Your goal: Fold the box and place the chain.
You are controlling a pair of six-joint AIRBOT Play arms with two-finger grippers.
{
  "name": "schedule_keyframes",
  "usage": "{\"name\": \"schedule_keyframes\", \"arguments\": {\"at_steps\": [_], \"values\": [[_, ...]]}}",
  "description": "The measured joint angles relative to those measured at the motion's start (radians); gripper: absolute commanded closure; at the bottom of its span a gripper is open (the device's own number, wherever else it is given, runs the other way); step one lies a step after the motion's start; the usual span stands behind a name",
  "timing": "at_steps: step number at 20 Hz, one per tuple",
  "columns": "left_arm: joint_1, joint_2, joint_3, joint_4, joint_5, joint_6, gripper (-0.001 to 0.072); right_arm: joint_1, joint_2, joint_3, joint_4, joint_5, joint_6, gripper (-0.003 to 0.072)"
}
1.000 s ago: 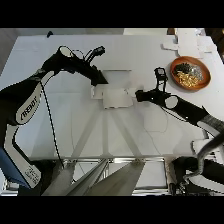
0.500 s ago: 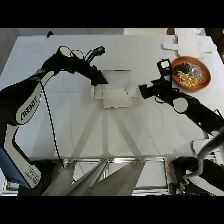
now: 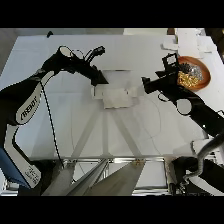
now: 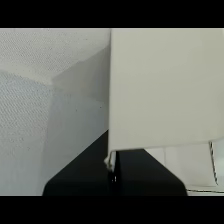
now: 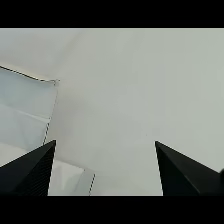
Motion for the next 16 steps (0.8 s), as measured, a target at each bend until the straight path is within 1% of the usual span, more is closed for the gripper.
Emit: {"name": "schedule_keyframes", "arguments": {"at_steps": [4,10,13,16], "values": [[0.011,0.0,0.0,-0.014,-0.002,-0.003,0.0699,0.0,0.001,0.0,-0.002,-0.008,0.0,-0.0027],[0.035,0.0,0.0,-0.059,-0.01,-0.103,0.0699,0.0,0.001,0.0,-0.003,-0.014,0.0,-0.0027],[0.04,0.001,0.0,-0.146,-0.066,-0.091,0.0699,0.0,0.001,0.0,-0.003,-0.014,0.0,-0.0027],[0.042,0.011,0.0,-0.209,-0.146,0.006,0.0702,0.0,0.001,0.0,-0.003,-0.014,0.0,-0.0027]]}}
